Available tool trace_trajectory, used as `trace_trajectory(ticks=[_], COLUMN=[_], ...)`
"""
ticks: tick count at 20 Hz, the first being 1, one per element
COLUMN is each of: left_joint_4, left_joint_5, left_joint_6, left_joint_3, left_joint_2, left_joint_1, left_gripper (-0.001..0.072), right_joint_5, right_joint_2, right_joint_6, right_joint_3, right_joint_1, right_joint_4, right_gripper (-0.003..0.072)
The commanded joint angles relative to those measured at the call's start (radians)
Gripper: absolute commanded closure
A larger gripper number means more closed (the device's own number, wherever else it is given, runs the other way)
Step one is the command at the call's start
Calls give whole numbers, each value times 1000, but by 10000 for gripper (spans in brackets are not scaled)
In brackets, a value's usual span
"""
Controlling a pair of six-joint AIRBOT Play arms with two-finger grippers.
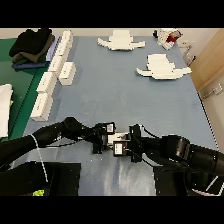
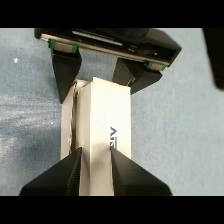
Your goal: Fold the box.
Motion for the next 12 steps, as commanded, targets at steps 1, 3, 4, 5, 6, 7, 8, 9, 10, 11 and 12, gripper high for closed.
trace_trajectory(ticks=[1, 3, 4, 5, 6, 7, 8, 9, 10, 11, 12], left_joint_4=[0, 0, 0, 0, 0, 0, 0, 0, 0, 0, 0], left_joint_5=[0, 0, 0, 0, 0, 0, 0, 0, 0, 0, 0], left_joint_6=[-1, -1, -1, -1, -1, -1, -1, -1, -1, -1, -1], left_joint_3=[1, 1, 1, 1, 1, 1, 1, 1, 1, 1, 1], left_joint_2=[0, 0, 0, 0, 0, 0, 0, 0, 0, 0, 0], left_joint_1=[0, 0, 0, 0, 0, 0, 0, 0, 0, 0, 0], left_gripper=[296, 296, 296, 296, 296, 296, 296, 296, 296, 296, 296], right_joint_5=[-32, -31, -31, -35, -38, -42, -42, -42, -41, -40, -37], right_joint_2=[4, 26, 40, 51, 58, 64, 71, 78, 88, 100, 113], right_joint_6=[0, 0, 0, 1, 1, 1, 0, 1, 0, 1, 3], right_joint_3=[0, 0, 0, 0, 0, 0, 0, 0, 0, 0, 0], right_joint_1=[1, 1, 1, 1, 0, 0, 0, 1, 1, 1, 0], right_joint_4=[25, 25, 26, 25, 25, 25, 25, 25, 29, 50, 90], right_gripper=[423, 423, 382, 337, 337, 336, 337, 337, 337, 337, 337])
